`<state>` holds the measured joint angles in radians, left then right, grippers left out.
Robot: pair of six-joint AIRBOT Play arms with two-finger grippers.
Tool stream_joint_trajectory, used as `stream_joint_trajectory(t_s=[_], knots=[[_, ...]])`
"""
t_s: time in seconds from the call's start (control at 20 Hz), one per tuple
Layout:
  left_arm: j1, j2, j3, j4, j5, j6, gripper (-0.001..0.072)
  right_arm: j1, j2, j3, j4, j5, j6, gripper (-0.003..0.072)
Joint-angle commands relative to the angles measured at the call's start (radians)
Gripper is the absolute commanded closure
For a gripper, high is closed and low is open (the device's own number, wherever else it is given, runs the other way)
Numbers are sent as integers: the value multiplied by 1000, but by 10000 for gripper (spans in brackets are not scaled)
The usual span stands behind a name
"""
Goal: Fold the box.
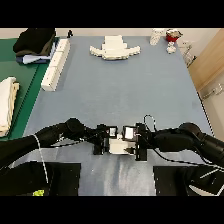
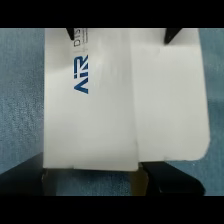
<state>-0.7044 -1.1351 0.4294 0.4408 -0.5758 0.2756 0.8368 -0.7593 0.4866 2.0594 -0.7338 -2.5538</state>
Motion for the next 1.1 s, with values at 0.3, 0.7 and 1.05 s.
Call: stream_joint_trajectory(t_s=[0.3, 0.7, 1.05], knots=[[0, 0, 1, 0, 0, 0, 179, 235, 4, -51, -476, 182, 422, 200], [0, 0, 1, 0, 0, 0, 179, 239, 10, -49, -514, 189, 426, 282], [0, 0, 1, 0, 0, 0, 179, 243, 52, -47, -558, 212, 426, 282]])
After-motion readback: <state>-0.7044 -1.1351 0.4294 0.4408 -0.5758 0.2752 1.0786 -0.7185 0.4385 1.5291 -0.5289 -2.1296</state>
